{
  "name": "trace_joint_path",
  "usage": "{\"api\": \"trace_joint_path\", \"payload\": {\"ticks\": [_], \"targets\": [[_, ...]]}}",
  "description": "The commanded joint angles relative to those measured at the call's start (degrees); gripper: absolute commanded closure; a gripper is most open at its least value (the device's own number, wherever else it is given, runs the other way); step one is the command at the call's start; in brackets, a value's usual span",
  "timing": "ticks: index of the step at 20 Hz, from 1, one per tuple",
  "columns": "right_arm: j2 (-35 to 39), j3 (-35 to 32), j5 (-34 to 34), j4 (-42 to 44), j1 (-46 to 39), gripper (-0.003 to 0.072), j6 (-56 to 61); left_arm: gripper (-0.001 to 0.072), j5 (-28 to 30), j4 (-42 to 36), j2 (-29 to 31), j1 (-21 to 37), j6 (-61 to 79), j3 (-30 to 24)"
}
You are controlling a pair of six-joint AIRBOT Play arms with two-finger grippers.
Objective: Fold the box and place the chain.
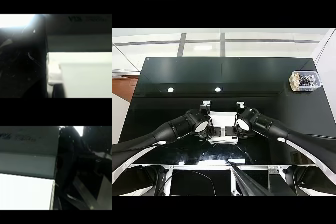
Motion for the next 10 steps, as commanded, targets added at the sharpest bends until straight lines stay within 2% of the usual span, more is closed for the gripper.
{"api": "trace_joint_path", "payload": {"ticks": [1, 3, 10], "targets": [[-0.28, 0.39, -0.33, -0.04, 0.07, 0.0531, 0.39, 0.068, -0.04, 0.07, -0.02, 0.0, 0.04, 0.04], [-0.28, 0.39, -0.37, 0.0, 0.07, 0.0632, 0.37, 0.068, -0.04, 0.07, -0.02, 0.0, 0.04, 0.04], [-0.26, 0.52, -0.31, 0.0, 0.07, 0.0639, 0.35, 0.068, -0.04, 0.07, -0.02, 0.0, 0.04, 0.04]]}}
